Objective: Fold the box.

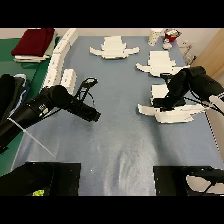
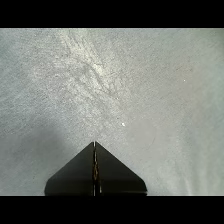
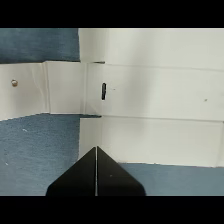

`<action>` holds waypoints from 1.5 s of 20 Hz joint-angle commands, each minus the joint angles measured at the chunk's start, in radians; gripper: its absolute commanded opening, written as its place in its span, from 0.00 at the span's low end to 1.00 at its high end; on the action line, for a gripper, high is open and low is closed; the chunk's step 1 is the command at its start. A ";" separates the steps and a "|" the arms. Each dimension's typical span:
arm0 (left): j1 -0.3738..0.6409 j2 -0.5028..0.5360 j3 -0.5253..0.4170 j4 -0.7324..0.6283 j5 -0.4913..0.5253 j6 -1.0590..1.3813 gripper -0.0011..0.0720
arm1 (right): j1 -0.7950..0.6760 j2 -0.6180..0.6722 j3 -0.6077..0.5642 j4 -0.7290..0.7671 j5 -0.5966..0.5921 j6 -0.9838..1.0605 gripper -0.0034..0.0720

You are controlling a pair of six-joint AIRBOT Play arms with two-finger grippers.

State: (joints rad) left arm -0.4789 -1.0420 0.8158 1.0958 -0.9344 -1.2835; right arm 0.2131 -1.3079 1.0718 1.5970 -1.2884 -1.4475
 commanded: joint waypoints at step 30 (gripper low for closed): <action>0.000 0.000 0.000 -0.004 0.097 -0.151 0.04 | -0.270 -0.037 0.254 -0.122 -0.070 0.079 0.55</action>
State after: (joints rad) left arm -0.4789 -1.0420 0.8158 1.0939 -0.8623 -1.3544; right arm 0.0772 -1.3319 1.2240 1.5745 -1.2945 -1.3762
